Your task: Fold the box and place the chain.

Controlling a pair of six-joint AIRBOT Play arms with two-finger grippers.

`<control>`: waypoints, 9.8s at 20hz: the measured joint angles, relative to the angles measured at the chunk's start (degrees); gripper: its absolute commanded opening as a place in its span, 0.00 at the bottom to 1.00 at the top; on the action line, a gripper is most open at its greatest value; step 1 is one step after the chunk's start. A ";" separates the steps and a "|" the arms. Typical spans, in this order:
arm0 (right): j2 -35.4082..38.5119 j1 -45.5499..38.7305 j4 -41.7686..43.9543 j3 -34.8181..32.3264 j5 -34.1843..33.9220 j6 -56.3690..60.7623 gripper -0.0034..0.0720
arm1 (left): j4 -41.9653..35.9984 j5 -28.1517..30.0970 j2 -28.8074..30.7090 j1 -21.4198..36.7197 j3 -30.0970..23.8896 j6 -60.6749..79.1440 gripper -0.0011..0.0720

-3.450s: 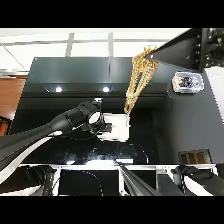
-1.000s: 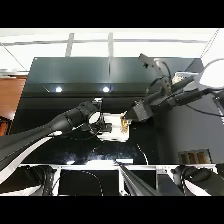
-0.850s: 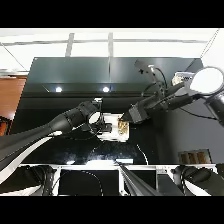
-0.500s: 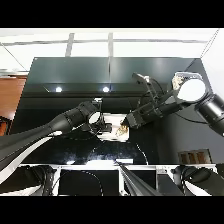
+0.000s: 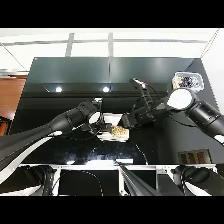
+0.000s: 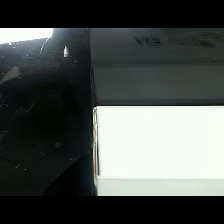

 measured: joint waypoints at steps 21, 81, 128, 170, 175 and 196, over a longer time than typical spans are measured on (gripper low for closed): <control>12.66 -24.13 -8.83 -0.42 9.90 -0.79 0.46 | 2.54 -9.38 13.75 -0.66 3.65 4.87 0.71; -4.85 -7.08 1.46 -2.84 -12.74 -30.71 0.88 | -53.96 10.93 8.83 24.59 -23.61 145.76 0.70; -6.80 5.25 -6.10 -4.20 -4.26 -54.12 0.47 | -53.90 11.02 8.83 24.59 -23.61 145.79 0.70; -11.17 2.80 25.81 -13.35 -13.00 -23.78 0.06 | -53.90 10.99 8.83 24.59 -23.61 145.74 0.71; -12.87 3.67 24.76 -13.35 -14.14 -22.51 0.06 | -53.83 10.99 8.83 24.59 -23.61 145.81 0.71; 11.87 -29.90 1.31 -8.68 2.64 -16.57 0.06 | -47.45 8.09 19.78 21.44 -20.98 131.08 0.99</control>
